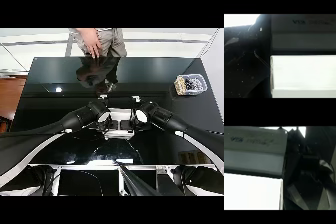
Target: Fold the box and place the chain.
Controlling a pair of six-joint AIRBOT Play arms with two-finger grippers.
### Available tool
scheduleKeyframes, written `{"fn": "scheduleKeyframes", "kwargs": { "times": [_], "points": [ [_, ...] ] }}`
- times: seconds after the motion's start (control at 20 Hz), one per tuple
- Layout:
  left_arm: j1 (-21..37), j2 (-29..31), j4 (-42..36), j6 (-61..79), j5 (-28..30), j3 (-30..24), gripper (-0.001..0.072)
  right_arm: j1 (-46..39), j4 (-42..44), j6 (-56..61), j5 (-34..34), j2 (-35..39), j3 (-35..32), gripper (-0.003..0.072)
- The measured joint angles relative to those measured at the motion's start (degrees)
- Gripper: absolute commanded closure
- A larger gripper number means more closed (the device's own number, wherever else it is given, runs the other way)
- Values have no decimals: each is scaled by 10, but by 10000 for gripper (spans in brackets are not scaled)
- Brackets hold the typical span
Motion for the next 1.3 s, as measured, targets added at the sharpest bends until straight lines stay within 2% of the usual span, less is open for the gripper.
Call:
{"fn": "scheduleKeyframes", "kwargs": {
  "times": [0.2,0.25,0.35,0.55,0.6,0.65,0.7,1.0,1.3],
  "points": [
    [0,0,0,0,0,0,677,0,0,2,5,0,0,487],
    [0,0,0,0,-1,0,677,0,0,3,5,0,1,604],
    [0,0,-2,-4,-1,0,677,0,-4,11,6,0,3,671],
    [0,0,0,-2,-1,0,677,0,-3,14,6,0,6,669],
    [0,0,0,-2,-1,0,677,0,-3,14,5,0,6,633],
    [0,0,0,-2,-1,0,677,0,-2,14,5,0,7,421],
    [0,0,2,0,-1,0,678,0,2,14,-1,0,7,347],
    [0,0,0,0,-2,0,677,0,0,-8,13,27,7,347],
    [0,0,0,0,-4,0,677,-3,-7,-75,42,127,7,348]
  ]
}}
